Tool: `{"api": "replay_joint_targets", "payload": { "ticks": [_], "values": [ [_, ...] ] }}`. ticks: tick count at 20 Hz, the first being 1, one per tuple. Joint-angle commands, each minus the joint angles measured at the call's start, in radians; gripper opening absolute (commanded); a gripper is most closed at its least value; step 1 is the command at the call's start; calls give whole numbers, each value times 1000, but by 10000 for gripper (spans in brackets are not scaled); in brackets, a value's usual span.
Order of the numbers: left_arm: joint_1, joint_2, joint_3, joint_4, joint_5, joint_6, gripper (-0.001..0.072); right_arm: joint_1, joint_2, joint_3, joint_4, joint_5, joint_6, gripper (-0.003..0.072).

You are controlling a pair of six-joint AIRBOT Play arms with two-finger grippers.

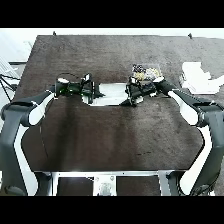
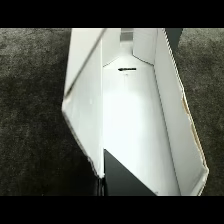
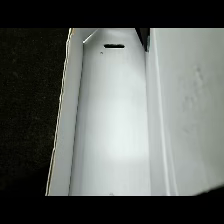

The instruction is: Fold the box and place the chain.

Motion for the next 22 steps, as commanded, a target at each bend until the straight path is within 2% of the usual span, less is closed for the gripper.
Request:
{"api": "replay_joint_targets", "payload": {
  "ticks": [1,22],
  "values": [
    [0,0,1,0,0,0,22,0,-1,0,1,-5,-11,567],
    [0,0,1,0,0,0,22,0,-7,0,-1,-26,-11,567]
  ]
}}
